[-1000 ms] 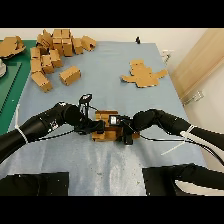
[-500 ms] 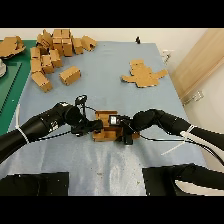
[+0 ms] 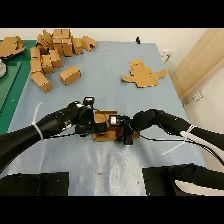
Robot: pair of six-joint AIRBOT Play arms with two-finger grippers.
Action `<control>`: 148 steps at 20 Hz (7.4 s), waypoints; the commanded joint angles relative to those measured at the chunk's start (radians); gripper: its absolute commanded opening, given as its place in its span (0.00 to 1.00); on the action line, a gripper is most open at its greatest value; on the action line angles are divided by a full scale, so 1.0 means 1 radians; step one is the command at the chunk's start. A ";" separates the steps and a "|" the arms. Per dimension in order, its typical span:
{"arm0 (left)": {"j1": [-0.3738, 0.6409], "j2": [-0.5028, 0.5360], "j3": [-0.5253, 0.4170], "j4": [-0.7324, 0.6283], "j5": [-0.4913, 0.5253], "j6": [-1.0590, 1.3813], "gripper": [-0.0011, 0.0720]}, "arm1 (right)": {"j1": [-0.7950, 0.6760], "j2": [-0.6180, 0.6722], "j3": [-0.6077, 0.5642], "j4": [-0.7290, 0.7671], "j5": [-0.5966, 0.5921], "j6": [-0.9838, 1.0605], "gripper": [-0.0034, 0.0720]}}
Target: Fold the box.
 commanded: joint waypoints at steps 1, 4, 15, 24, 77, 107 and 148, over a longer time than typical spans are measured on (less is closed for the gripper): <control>-0.025 -0.063 0.062 0.066 -0.072 -0.033 0.82 | 0.000 0.000 0.000 0.000 0.000 0.000 0.84; -0.024 -0.072 0.070 0.066 -0.081 -0.036 0.82 | 0.000 0.000 0.000 0.000 0.000 0.000 0.84; -0.059 -0.116 0.149 0.108 -0.185 -0.089 0.82 | 0.000 0.000 0.000 0.000 0.000 0.000 0.84; -0.062 -0.135 0.154 0.108 -0.154 -0.027 0.82 | 0.000 0.000 0.000 0.000 0.000 0.000 0.84; 0.530 0.138 0.000 -0.183 -0.105 1.019 0.03 | 0.000 0.000 0.000 -0.001 0.000 0.000 0.84; 0.717 0.338 -0.500 -1.207 0.095 2.609 0.52 | 0.000 0.000 0.000 0.003 -0.070 0.000 0.84; 0.437 0.119 -0.457 -1.117 0.167 2.697 0.97 | 0.000 0.000 0.000 -0.023 0.008 0.071 0.84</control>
